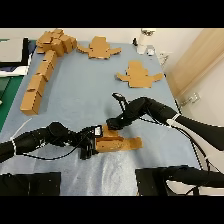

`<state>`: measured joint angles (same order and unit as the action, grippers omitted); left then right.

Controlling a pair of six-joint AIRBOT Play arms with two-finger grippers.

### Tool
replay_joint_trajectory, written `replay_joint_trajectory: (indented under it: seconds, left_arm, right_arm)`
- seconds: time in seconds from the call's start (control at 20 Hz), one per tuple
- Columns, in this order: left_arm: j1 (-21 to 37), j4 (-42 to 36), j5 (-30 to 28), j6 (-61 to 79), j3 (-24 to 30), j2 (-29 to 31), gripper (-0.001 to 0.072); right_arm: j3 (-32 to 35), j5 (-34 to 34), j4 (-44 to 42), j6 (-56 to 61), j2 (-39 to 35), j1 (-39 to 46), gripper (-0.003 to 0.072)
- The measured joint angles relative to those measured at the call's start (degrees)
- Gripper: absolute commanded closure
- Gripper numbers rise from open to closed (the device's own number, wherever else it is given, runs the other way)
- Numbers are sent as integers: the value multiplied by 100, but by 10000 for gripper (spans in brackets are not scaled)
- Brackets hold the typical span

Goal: Fold the box.

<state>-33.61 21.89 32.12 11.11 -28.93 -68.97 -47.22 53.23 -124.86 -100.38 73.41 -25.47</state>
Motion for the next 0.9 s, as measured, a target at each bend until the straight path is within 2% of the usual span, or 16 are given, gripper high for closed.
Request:
replay_joint_trajectory:
  seconds: [0.3, 0.45, 0.5, 0.55, 0.65, 0.75, 0.9]
  left_arm:
    - [0, 0, -4, 0, 0, 0, 183]
    - [0, 0, -4, 0, 0, 0, 184]
    - [0, 0, -4, 0, 0, 0, 184]
    - [0, 0, -7, 0, 0, 0, 184]
    - [0, 0, -4, 0, 2, 0, 184]
    - [0, -2, -9, -2, 2, -2, 183]
    - [0, -2, -4, -2, 0, 0, 183]
  right_arm:
    - [-59, 382, 592, -46, -933, 127, 683]
    - [22, 1062, 859, -605, -1569, 109, 681]
    - [98, 1397, 898, -887, -1773, 59, 543]
    - [203, 1676, 955, -1115, -1943, -9, 292]
    - [527, 2000, 1097, -1567, -2212, -201, 161]
    - [944, 1991, 1255, -2194, -2356, -459, 127]
    - [1467, 1366, 1731, -3143, -2455, -822, 124]
